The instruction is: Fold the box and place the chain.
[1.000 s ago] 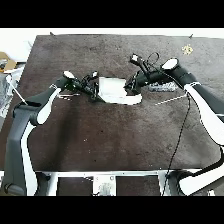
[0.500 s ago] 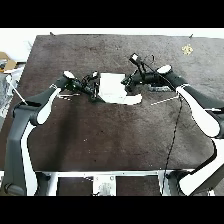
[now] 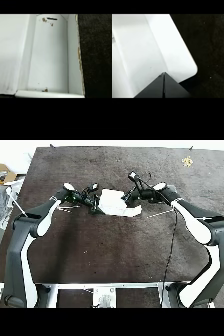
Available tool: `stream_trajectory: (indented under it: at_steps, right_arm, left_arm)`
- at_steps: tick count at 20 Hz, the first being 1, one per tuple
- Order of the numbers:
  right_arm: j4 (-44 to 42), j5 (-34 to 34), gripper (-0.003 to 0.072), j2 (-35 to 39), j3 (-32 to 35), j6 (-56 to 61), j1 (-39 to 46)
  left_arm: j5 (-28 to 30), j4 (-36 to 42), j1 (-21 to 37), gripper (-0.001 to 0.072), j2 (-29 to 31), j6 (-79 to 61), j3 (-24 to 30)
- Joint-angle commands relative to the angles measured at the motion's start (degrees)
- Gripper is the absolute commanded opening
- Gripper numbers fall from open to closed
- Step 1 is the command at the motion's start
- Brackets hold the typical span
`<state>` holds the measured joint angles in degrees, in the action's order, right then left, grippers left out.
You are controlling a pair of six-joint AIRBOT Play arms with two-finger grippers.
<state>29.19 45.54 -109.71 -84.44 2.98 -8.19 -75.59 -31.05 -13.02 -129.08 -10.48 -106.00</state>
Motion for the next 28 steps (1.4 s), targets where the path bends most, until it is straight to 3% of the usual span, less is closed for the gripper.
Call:
stream_trajectory:
  at_steps: [1, 5, 8, 12, 14, 15, 16, 17, 19, 21, 23, 24, 27, 28]
  right_arm:
    - [0.2, 0.3, 0.0026, -0.2, 0.0, 0.0, 0.0]
    - [0.2, 0.4, 0.0026, 3.1, 0.0, 0.0, 0.2]
    - [3.2, 5.6, 0.0001, 9.2, 0.0, 3.1, 1.0]
    - [23.5, 9.1, 0.0001, 18.3, 1.0, 15.3, 0.9]
    - [27.2, 9.1, 0.0002, 21.3, 3.7, 15.3, 0.4]
    - [27.6, 9.1, 0.0236, 21.8, 5.3, 15.0, 0.4]
    - [27.6, 8.9, 0.0631, 21.6, 6.9, 13.0, 0.4]
    - [27.6, 7.4, 0.0677, 21.3, 8.8, 9.6, 0.3]
    - [27.5, 4.3, 0.0675, 19.5, 11.2, 2.7, -0.4]
    - [26.9, 3.5, 0.0567, 17.1, 11.6, -1.2, -1.7]
    - [26.9, 2.5, 0.0563, 15.0, 11.6, -2.0, -3.0]
    - [26.9, 1.9, 0.0505, 14.2, 11.6, -2.0, -3.4]
    - [21.1, 0.5, 0.0505, 11.9, 11.6, -6.6, -3.6]
    - [19.2, 0.4, 0.0475, 11.4, 11.6, -8.4, -3.6]
  left_arm:
    - [0.0, 0.0, 0.0, 0.0388, 0.0, 0.0, -0.1]
    - [0.0, 0.0, 0.0, 0.0388, 0.0, 0.0, -0.1]
    - [0.0, 0.0, 0.0, 0.0389, 0.0, 0.0, -0.1]
    - [0.0, 0.0, 0.0, 0.0389, 0.0, 0.0, -0.1]
    - [0.1, 0.0, 0.0, 0.0388, 0.0, 0.0, -0.1]
    - [0.0, 0.1, 0.0, 0.0388, 0.0, 0.0, -0.1]
    - [0.1, 0.1, 0.0, 0.0388, 0.0, 0.0, -0.1]
    - [0.1, 0.1, 0.0, 0.0389, 0.0, 0.0, -0.1]
    - [0.1, 0.1, 0.0, 0.0388, 0.0, 0.0, -0.1]
    - [0.1, 0.1, 0.0, 0.0388, 0.0, 0.0, -0.1]
    - [0.1, 0.1, 0.0, 0.0388, 0.0, 0.0, -0.1]
    - [0.1, 0.1, 0.0, 0.0388, 0.0, 0.0, -0.1]
    - [0.1, 0.1, 0.0, 0.0389, 0.0, 0.0, -0.1]
    - [0.1, 0.1, 0.0, 0.0388, 0.0, 0.0, -0.1]
